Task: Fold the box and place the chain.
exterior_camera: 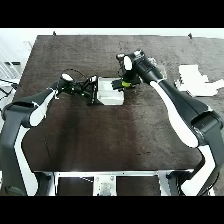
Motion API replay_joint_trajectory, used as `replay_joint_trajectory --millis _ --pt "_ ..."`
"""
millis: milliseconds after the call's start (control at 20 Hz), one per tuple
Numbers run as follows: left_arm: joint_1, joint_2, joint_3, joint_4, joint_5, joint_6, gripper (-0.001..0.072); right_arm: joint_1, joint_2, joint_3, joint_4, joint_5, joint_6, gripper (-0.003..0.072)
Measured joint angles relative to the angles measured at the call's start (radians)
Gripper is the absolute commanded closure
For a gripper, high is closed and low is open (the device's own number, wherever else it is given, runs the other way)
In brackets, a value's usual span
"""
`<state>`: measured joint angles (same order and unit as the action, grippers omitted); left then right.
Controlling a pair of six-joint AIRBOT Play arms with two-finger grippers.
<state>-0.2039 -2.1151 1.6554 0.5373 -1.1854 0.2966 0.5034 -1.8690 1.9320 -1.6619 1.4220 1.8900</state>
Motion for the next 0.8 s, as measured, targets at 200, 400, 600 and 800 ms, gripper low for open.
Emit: replay_joint_trajectory --millis 200,400,600,800 --pt "0.0 0.0 0.0 0.0 0.0 0.0 0.0412 -0.015 0.08 0.0 -0.1 -0.027 -0.09 0.0186" --pt "0.0 0.0 0.0 0.0 0.0 0.0 0.0412 -0.122 0.092 -0.005 -0.169 -0.149 -0.141 0.0173" --pt "0.0 0.0 0.0 0.0 0.0 -0.001 0.0412 -0.284 0.044 -0.007 -0.102 -0.292 -0.182 0.0193" --pt "0.0 0.0 0.0 0.0 0.0 -0.001 0.0412 -0.399 -0.027 -0.007 0.053 -0.397 -0.276 0.0196"
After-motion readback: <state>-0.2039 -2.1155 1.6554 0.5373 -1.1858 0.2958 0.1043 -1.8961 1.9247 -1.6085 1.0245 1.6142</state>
